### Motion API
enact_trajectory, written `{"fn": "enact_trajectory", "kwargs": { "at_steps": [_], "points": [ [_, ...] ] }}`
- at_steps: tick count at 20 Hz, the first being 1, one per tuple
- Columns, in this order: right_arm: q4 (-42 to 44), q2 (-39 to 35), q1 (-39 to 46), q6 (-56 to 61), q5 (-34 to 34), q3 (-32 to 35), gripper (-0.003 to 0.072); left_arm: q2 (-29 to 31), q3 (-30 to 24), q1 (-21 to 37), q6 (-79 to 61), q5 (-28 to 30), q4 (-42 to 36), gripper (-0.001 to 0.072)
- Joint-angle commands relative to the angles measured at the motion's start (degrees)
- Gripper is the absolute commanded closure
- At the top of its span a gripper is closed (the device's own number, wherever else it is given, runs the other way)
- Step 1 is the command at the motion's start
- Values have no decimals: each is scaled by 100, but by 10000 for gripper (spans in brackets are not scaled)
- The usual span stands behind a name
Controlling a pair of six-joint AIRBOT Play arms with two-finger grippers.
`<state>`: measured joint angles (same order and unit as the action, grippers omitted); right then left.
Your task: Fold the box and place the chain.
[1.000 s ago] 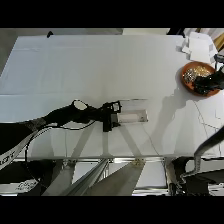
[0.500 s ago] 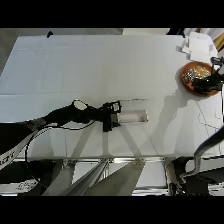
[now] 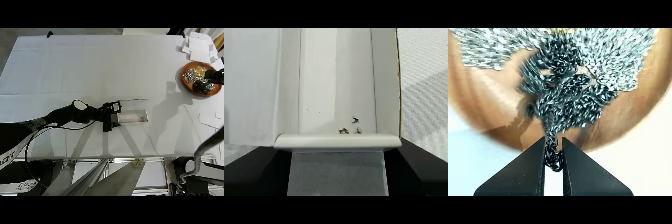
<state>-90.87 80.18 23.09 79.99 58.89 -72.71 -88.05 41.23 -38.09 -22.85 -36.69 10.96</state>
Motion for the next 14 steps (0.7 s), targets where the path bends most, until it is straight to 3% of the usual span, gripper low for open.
{"fn": "enact_trajectory", "kwargs": {
  "at_steps": [1, 4, 10, 14],
  "points": [
    [1071, -691, -7, -505, 566, -2, 678, 2, 4, 2, 0, 2, 2, 457],
    [2306, -1047, -61, -1187, 1346, -2, 678, 2, 4, 2, 0, 2, 2, 457],
    [2367, -1759, -1027, -1252, 2175, 7, 678, 2, 4, 2, -2, 0, 2, 457],
    [2111, -2151, -1650, -920, 2385, 13, 678, 2, 4, 2, -2, 0, 2, 457]
  ]
}}
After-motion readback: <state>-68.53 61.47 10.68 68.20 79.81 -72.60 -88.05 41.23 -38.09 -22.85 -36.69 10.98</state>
